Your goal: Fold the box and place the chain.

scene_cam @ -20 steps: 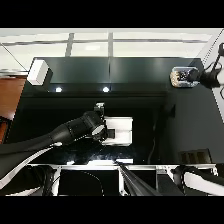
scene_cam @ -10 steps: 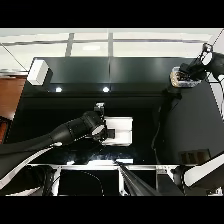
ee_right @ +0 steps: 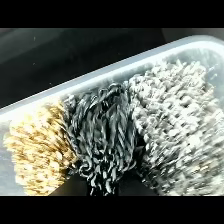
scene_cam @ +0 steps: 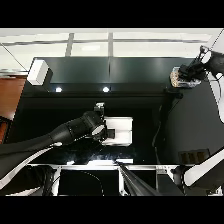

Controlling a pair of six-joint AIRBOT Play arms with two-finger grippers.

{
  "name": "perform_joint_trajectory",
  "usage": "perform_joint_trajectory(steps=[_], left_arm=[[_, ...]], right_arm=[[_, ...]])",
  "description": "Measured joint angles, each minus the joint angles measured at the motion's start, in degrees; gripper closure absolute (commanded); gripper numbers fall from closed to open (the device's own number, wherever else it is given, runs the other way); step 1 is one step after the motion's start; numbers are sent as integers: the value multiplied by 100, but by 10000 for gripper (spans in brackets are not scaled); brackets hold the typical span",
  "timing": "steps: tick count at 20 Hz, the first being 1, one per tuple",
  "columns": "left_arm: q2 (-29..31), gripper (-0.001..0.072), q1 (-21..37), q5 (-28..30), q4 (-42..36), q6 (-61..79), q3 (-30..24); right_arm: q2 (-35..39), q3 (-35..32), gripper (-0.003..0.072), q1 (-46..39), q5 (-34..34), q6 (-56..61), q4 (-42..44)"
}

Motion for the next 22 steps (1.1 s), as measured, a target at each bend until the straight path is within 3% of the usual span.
perform_joint_trajectory(steps=[7,17,22], left_arm=[[0,681,0,0,0,0,0],[0,681,0,4,0,0,0],[0,681,0,7,0,0,0]], right_arm=[[1182,249,640,-63,671,-868,175],[3648,223,640,-52,1263,-1598,1709],[4881,-160,641,201,1687,-1799,2341]])
